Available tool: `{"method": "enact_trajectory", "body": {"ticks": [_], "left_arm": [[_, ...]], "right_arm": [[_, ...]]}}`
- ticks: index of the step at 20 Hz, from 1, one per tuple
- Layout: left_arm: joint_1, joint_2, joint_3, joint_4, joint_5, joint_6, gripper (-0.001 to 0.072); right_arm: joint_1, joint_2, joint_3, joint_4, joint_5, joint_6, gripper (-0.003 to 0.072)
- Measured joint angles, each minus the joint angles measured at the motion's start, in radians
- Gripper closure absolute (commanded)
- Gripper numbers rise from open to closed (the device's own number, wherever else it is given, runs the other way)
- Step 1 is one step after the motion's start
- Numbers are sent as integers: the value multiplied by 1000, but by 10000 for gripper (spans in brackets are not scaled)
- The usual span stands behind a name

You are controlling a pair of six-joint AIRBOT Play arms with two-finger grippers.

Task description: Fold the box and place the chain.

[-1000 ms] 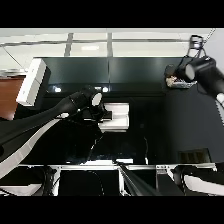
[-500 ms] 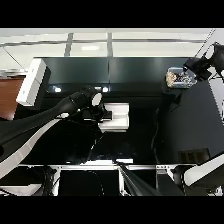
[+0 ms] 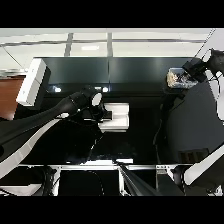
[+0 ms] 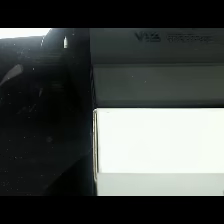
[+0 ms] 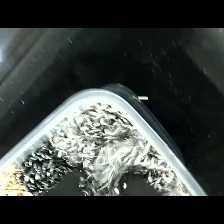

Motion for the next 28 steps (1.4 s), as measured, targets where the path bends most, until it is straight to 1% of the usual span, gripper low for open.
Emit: {"method": "enact_trajectory", "body": {"ticks": [2, 5, 8, 12, 16, 20, 24, 28], "left_arm": [[0, 0, 0, 0, 2, 0, 683], [0, 0, 0, 0, 8, 0, 683], [0, 0, 0, 0, 8, 0, 683], [0, 0, 0, 0, 5, 0, 683], [0, 0, 0, 0, -2, 0, 683], [0, 0, 0, -3, -3, 0, 683], [0, 0, 0, -3, -3, 0, 683], [0, 0, 0, -3, -3, 0, 683]], "right_arm": [[2, 5, 25, -3, 37, -58, 674], [5, 71, 56, -10, 97, -180, 675], [12, 210, 70, -21, 142, -307, 676], [48, 440, 76, -17, 167, -449, 676], [88, 656, 77, 58, 147, -555, 676], [138, 814, 77, 151, 169, -600, 676], [211, 917, 77, 262, 209, -610, 676], [285, 958, 77, 371, 262, -611, 676]]}}
